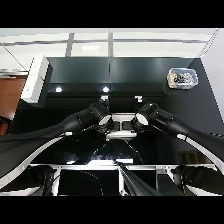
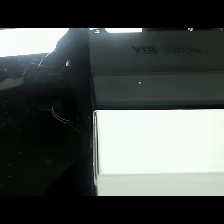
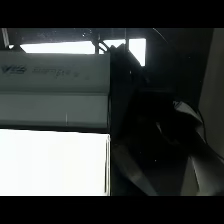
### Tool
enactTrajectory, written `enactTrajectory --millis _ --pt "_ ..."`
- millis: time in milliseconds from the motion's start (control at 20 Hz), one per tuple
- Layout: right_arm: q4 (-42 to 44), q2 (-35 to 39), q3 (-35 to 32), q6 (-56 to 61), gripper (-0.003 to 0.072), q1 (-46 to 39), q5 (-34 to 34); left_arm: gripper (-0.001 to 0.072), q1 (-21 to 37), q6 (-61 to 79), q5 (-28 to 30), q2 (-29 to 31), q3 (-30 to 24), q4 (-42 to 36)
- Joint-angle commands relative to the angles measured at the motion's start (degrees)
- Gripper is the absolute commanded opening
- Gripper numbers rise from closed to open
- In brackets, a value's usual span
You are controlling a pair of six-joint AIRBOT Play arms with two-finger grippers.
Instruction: Fold the box and place the chain.
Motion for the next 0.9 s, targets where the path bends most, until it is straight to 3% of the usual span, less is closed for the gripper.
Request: enactTrajectory --millis 0,200,250,300,500,550,600,850 --pt "0.3 0.0 0.1 -0.1 0.0151 0.0 1.0 0.0027 0.0 0.0 -0.1 0.0 0.0 0.0" --pt "0.0 0.0 0.6 -0.7 0.0149 0.0 2.2 0.0027 0.0 0.1 -0.3 0.0 0.0 0.0" --pt "0.1 0.0 0.6 -0.7 0.0111 0.0 2.2 0.0027 0.0 0.2 -0.3 0.0 0.0 -0.1" --pt "0.0 0.0 0.6 -0.7 0.0012 0.0 2.2 0.0027 0.0 0.2 -0.4 0.0 0.0 0.0" --pt "0.2 0.0 0.6 -0.7 0.0012 0.0 2.2 0.0027 0.0 0.1 -0.7 0.0 0.0 0.0" --pt "0.3 0.0 0.6 -0.7 0.0075 0.0 2.3 0.0027 0.0 0.1 -0.7 0.0 0.0 0.0" --pt "0.3 0.0 0.7 -0.7 0.0275 0.0 2.8 0.0027 0.0 0.1 -0.7 0.0 0.0 0.0" --pt "-1.2 2.4 0.9 -3.5 0.0287 -0.1 6.5 0.0027 0.0 0.1 -0.7 0.0 0.0 0.2"
